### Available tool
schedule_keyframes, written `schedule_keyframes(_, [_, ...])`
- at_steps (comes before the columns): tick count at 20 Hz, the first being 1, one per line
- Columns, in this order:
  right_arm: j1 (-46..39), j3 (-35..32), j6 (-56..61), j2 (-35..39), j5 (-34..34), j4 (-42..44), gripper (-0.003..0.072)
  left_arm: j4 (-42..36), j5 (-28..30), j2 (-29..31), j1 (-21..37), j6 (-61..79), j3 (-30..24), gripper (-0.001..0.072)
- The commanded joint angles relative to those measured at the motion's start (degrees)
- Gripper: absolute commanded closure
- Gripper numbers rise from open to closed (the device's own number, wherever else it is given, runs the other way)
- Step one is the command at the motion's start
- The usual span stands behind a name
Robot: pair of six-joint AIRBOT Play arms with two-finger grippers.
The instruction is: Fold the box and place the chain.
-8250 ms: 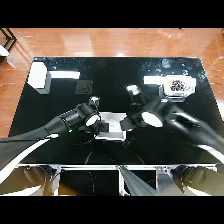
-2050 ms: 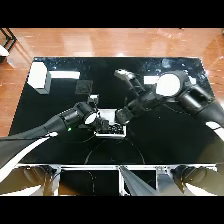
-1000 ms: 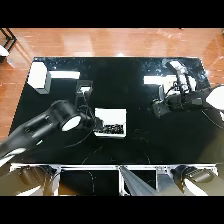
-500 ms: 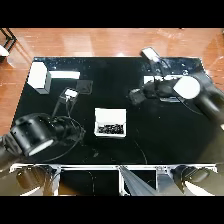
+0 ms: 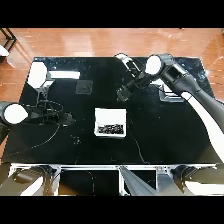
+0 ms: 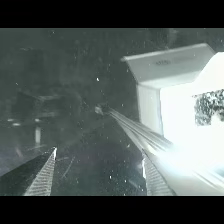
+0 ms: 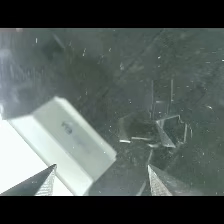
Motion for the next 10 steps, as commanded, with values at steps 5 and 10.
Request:
schedule_keyframes(5, [0.22, 0.9, -16.06, -2.47, 9.86, 11.72, -0.0018, -7.48, -0.07, 0.04, 3.1, 4.74, -6.34, 0.007])
schedule_keyframes(10, [0.94, 0.9, -18.32, -3.15, 11.72, 13.51, -0.0018, -10.38, 1.92, 0.04, 3.1, 4.76, -6.34, 0.007])
